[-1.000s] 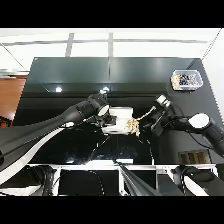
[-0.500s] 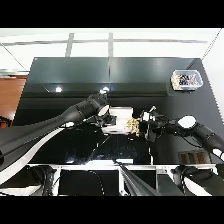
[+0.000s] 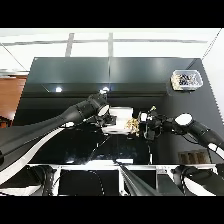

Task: Fold the box and place the chain.

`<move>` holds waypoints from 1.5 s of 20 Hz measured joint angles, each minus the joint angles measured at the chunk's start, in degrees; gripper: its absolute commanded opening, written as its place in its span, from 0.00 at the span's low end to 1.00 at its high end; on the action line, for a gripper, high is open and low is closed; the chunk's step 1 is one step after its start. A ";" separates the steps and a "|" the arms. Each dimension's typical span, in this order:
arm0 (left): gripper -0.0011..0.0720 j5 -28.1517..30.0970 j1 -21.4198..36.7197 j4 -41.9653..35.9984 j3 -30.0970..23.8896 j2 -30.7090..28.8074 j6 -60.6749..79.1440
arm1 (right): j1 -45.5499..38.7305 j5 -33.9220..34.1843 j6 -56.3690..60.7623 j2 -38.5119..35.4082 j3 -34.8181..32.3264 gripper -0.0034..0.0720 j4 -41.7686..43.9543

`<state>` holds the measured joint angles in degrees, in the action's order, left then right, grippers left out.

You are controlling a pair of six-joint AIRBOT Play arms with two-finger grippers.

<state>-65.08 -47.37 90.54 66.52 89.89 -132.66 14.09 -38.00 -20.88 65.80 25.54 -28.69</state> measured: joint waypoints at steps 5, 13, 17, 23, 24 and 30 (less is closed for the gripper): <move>0.06 0.00 0.00 0.00 0.00 0.00 0.00 | 0.00 0.33 0.74 3.50 2.78 1.00 0.31; 0.06 0.00 0.00 0.00 0.00 0.00 0.00 | 0.00 -0.33 4.81 4.85 3.72 0.87 -1.25; 0.06 0.00 0.00 0.00 0.00 0.00 0.00 | 0.04 -0.31 6.21 4.92 3.76 0.06 -2.12; 0.06 0.00 0.00 0.02 0.00 0.00 0.00 | -0.07 -0.31 12.90 3.87 4.00 0.06 -3.98; 0.06 0.00 0.00 0.00 0.00 0.00 0.00 | -0.20 -0.28 16.13 3.04 4.13 0.06 -4.92; 0.06 0.00 0.00 0.00 0.00 0.00 0.00 | -0.48 -6.10 41.62 -9.09 8.81 0.06 -12.37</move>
